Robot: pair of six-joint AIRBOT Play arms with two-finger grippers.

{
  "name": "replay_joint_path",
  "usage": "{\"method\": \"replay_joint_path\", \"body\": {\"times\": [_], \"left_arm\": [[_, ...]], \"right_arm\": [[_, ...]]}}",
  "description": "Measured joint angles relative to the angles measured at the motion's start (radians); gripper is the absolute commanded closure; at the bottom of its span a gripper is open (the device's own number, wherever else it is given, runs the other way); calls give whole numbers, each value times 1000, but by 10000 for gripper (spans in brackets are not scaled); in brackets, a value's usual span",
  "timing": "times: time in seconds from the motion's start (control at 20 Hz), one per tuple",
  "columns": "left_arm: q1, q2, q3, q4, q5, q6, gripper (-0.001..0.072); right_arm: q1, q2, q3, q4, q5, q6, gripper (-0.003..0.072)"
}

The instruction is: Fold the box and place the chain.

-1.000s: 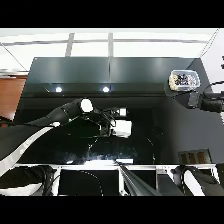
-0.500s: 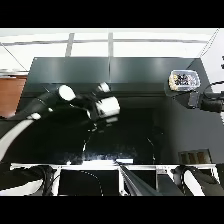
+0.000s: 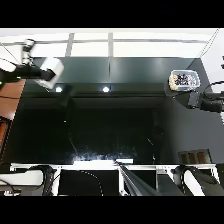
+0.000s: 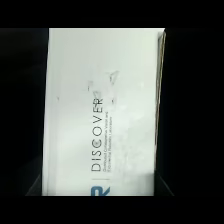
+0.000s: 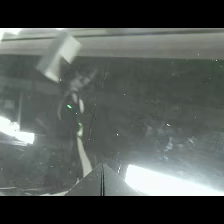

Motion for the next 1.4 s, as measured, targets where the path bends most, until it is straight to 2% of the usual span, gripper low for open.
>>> {"method": "replay_joint_path", "body": {"times": [0.1,0.25,0.45,0.5,0.55,0.75,0.9,0.95,1.0,1.05,1.1,1.15,1.25,1.3,1.4], "left_arm": [[70,-104,119,15,-38,-51,394],[117,-237,271,76,-74,-109,394],[137,-359,391,152,-103,-198,394],[138,-374,405,161,-109,-210,333],[138,-384,417,166,-109,-218,-4],[137,-406,484,202,-195,-249,-10],[140,-410,638,260,-397,-302,-7],[142,-406,699,274,-474,-325,7],[144,-393,745,285,-551,-358,155],[147,-367,777,299,-627,-426,443],[150,-335,786,308,-690,-507,638],[152,-295,774,313,-760,-578,678],[146,-189,687,304,-846,-661,685],[132,-117,616,290,-863,-682,684],[96,50,436,281,-808,-707,684]], "right_arm": [[0,0,0,2,0,12,673],[2,0,0,8,0,23,674],[5,0,0,18,-9,29,673],[5,0,0,19,-22,30,673],[5,0,0,19,-35,31,673],[5,0,0,26,-85,33,673],[5,0,7,40,-98,33,673],[5,1,15,42,-101,33,674],[5,1,30,34,-100,32,674],[5,1,50,19,-98,32,674],[5,1,76,-4,-86,33,674],[5,3,99,-31,-70,35,675],[5,16,135,-92,-37,55,676],[5,31,145,-129,-22,68,677],[5,71,155,-208,-11,88,677]]}}
